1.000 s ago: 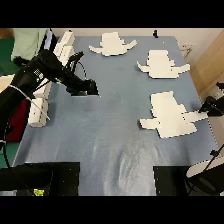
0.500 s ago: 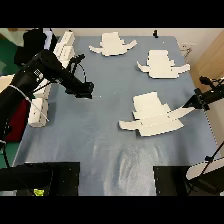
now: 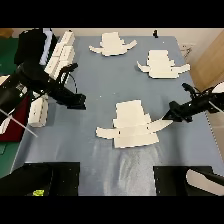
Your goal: Fold the box.
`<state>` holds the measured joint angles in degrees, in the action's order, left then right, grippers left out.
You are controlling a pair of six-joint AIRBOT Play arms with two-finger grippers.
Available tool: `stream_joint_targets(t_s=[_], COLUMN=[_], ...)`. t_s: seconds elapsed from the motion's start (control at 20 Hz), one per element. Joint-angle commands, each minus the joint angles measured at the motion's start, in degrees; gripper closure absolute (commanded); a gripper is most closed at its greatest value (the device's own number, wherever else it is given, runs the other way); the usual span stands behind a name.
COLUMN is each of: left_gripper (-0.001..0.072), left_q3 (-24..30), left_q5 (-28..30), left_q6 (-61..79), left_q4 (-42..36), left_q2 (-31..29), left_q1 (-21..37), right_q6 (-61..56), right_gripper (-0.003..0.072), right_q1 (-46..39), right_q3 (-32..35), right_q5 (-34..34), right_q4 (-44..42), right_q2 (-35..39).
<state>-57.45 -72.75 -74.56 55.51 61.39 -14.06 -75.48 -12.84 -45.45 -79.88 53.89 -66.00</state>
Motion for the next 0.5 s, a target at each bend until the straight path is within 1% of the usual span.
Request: stream_joint_targets(t_s=[0.0,0.05,0.15,0.2,0.3,0.35,0.4,0.45], left_gripper=[0.0695,0.0694,0.0693,0.0693,0.0691,0.0670,0.0392,0.0159], left_q3=[7.1,8.4,9.4,9.3,9.3,9.3,9.3,9.3], left_q5=[-2.4,-2.2,-1.3,-1.1,-1.4,-1.4,-1.4,-1.3], left_q6=[4.1,5.1,5.1,5.1,5.1,5.2,5.1,4.9], left_q4=[-6.0,-7.5,-8.1,-8.1,-8.2,-8.1,-8.2,-8.2], left_q2=[-3.3,-3.2,-3.1,-3.1,-3.1,-3.2,-3.2,-3.2], left_q1=[1.6,1.7,1.7,1.7,1.6,1.7,1.6,1.6], right_q6=[-6.6,-7.5,-8.9,-10.4,-14.2,-16.0,-17.0,-17.1], right_gripper=[0.0683,0.0659,0.0298,0.0277,0.0277,0.0278,0.0279,0.0279], right_q1=[5.7,7.0,8.1,8.1,8.1,8.1,8.1,8.1], right_q3=[9.0,10.1,10.8,10.8,10.8,10.8,10.8,10.8], right_q5=[6.8,7.5,7.8,7.8,7.3,6.6,5.9,5.5], right_q4=[1.3,2.0,4.1,5.7,10.8,13.6,15.4,15.3], right_q2=[8.9,9.7,9.9,9.9,9.9,9.9,9.9,9.9])
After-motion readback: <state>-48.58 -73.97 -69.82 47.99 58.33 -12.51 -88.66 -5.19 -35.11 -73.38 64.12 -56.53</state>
